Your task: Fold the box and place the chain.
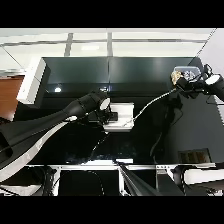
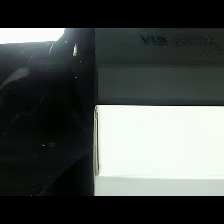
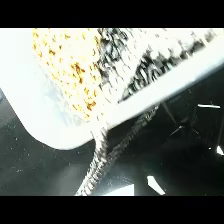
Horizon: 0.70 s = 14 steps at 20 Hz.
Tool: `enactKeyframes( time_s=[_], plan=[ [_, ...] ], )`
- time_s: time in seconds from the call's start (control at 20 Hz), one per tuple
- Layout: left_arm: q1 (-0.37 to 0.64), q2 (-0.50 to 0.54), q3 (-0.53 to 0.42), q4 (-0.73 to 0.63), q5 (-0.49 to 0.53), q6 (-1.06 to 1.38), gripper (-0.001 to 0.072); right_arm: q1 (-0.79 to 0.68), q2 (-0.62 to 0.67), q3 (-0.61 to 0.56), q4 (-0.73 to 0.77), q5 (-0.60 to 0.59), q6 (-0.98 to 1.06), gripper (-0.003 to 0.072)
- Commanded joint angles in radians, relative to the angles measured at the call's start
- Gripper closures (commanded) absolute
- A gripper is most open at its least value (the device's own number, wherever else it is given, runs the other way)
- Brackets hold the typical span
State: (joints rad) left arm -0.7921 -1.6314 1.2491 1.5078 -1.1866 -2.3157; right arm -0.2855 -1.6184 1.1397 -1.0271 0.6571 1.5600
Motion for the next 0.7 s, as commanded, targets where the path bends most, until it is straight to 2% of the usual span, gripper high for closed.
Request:
enactKeyframes(
  time_s=[0.0, 0.15, 0.25, 0.5, 0.65],
  plan=[
    [0.000, 0.000, 0.000, -0.002, 0.000, 0.000, 0.0675, 0.007, -0.038, 0.044, -0.003, 0.056, -0.066, 0.0657],
    [0.000, 0.000, 0.000, -0.002, 0.000, 0.000, 0.0676, 0.008, -0.005, 0.044, -0.017, 0.088, -0.065, 0.0658],
    [0.000, 0.000, 0.000, -0.002, 0.000, 0.000, 0.0675, 0.009, 0.068, 0.044, -0.018, 0.118, -0.101, 0.0658],
    [0.000, 0.000, 0.000, -0.002, -0.002, 0.000, 0.0675, 0.009, 0.405, 0.044, -0.021, 0.326, -0.192, 0.0658],
    [0.000, 0.000, 0.000, -0.002, 0.000, 0.000, 0.0676, 0.009, 0.648, 0.044, 0.026, 0.357, -0.206, 0.0658]
  ],
)
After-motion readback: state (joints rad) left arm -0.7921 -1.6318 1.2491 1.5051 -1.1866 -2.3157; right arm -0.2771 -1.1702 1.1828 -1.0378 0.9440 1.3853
